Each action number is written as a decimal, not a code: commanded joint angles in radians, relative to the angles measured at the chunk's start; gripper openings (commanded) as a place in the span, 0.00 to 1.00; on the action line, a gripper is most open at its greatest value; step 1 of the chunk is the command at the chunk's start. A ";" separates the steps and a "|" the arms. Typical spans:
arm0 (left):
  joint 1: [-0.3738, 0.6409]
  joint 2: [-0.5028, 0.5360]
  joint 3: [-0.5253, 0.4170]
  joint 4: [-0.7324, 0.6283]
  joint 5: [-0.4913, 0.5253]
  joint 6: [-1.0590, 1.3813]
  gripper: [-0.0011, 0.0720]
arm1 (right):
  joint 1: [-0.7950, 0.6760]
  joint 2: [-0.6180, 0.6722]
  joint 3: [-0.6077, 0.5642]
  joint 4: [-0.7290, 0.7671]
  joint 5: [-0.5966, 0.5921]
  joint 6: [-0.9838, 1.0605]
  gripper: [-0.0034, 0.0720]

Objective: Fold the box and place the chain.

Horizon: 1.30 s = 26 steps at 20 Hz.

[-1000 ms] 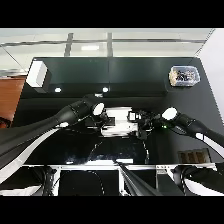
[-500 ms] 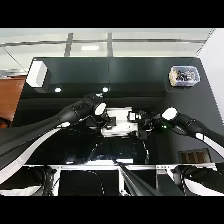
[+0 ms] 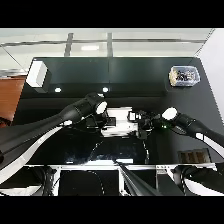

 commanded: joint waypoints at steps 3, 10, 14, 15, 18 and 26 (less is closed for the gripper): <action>0.001 -0.001 0.022 0.012 -0.007 0.010 0.05 | 0.001 0.000 -0.001 0.000 0.000 0.000 0.67; -0.001 -0.001 0.022 0.029 -0.005 0.008 0.05 | 0.001 0.006 0.001 -0.046 0.012 0.065 0.91; 0.000 -0.001 0.023 0.103 -0.027 0.016 0.05 | 0.001 0.116 0.006 -0.154 0.048 0.121 0.91; 0.000 -0.001 0.023 0.109 -0.038 0.018 0.05 | 0.001 0.145 0.006 -0.173 0.072 0.127 0.91; -0.004 -0.001 0.023 0.106 -0.014 0.021 0.05 | 0.001 0.172 0.006 -0.175 0.080 0.126 0.91; -0.006 -0.001 0.023 0.076 -0.008 0.022 0.05 | 0.001 0.170 0.006 -0.128 0.075 0.123 0.90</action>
